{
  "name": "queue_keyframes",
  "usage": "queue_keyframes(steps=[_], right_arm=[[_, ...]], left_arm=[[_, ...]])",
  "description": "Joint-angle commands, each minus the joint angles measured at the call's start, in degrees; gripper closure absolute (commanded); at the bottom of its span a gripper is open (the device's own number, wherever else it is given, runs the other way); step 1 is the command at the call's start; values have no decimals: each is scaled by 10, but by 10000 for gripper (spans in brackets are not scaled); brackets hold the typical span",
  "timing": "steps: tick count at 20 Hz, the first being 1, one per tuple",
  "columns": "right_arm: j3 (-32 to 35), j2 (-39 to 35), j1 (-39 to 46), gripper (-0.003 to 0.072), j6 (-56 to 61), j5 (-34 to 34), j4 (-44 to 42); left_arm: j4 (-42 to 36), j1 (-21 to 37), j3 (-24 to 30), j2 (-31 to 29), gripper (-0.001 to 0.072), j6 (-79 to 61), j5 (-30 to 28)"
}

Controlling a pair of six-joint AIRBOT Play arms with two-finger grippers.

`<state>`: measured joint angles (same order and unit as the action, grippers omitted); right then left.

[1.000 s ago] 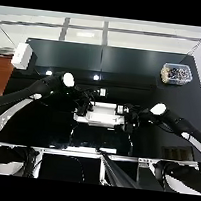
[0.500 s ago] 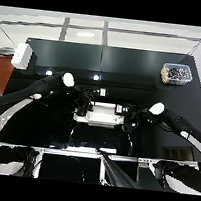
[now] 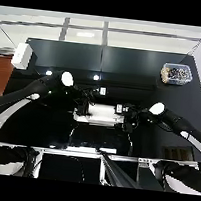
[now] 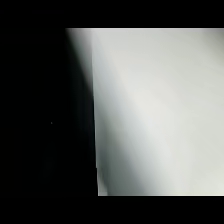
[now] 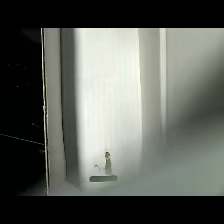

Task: Fold the box and place the chain.

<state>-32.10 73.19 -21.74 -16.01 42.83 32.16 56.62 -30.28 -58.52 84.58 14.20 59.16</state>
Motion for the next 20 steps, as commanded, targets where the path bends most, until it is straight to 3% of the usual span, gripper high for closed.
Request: queue_keyframes(steps=[1, 6, 7, 8, 10, 11, 12, 14, 17, 20], right_arm=[[0, 0, -1, 213, 0, 0, 0], [0, 0, -1, 214, 0, 0, 0], [0, 0, -1, 214, 0, 0, 0], [0, 0, -1, 214, 0, 0, 0], [0, 0, -1, 214, 0, 0, 0], [0, 0, -1, 213, 0, 0, 0], [0, 0, -1, 214, 0, 0, 0], [0, 0, -1, 214, 0, 0, 0], [0, 0, -1, 214, 0, 0, 0], [0, 0, -1, 214, 0, 0, -1]], left_arm=[[35, 7, 0, -43, 37, 84, 3], [206, 9, 0, -115, 49, 283, 78], [230, 9, 0, -126, 131, 313, 96], [246, 9, 1, -136, 163, 341, 108], [246, 14, 5, -155, 433, 402, 124], [228, 17, 13, -163, 605, 425, 137], [196, 22, 26, -170, 684, 430, 157], [103, 25, 79, -189, 684, 441, 155], [-103, 25, 182, -226, 684, 367, 101], [-270, 25, 249, -255, 684, 256, -23]])
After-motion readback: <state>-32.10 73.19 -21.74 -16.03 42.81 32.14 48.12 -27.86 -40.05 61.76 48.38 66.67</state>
